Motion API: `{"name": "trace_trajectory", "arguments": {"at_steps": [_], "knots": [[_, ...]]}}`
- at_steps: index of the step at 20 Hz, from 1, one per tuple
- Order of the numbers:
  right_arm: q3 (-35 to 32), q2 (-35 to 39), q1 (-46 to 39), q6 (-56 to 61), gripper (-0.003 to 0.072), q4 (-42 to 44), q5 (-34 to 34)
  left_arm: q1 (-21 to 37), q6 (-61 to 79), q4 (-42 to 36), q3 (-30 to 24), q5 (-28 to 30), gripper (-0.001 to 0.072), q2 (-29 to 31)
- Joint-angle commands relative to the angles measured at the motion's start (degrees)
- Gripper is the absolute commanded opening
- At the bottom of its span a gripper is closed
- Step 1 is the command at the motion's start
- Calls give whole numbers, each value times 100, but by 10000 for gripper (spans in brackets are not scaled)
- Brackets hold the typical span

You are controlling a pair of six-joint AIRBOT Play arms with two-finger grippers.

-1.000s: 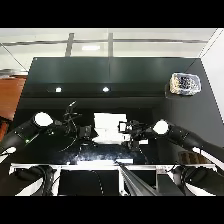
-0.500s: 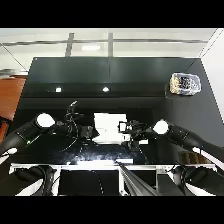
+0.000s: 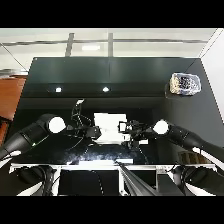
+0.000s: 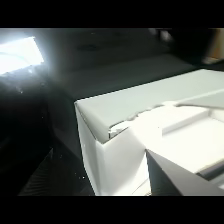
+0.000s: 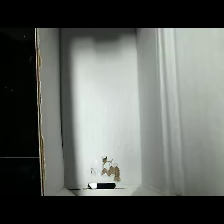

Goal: Fold the box and place the chain.

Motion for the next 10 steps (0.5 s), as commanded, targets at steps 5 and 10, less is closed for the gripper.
{"name": "trace_trajectory", "arguments": {"at_steps": [5,10], "knots": [[-2,-2,0,2,469,0,2,-514,-1344,758,356,-52,596,-522],[-2,-2,0,-2,469,-17,-9,-667,-1773,1193,861,-612,596,-1029]]}}
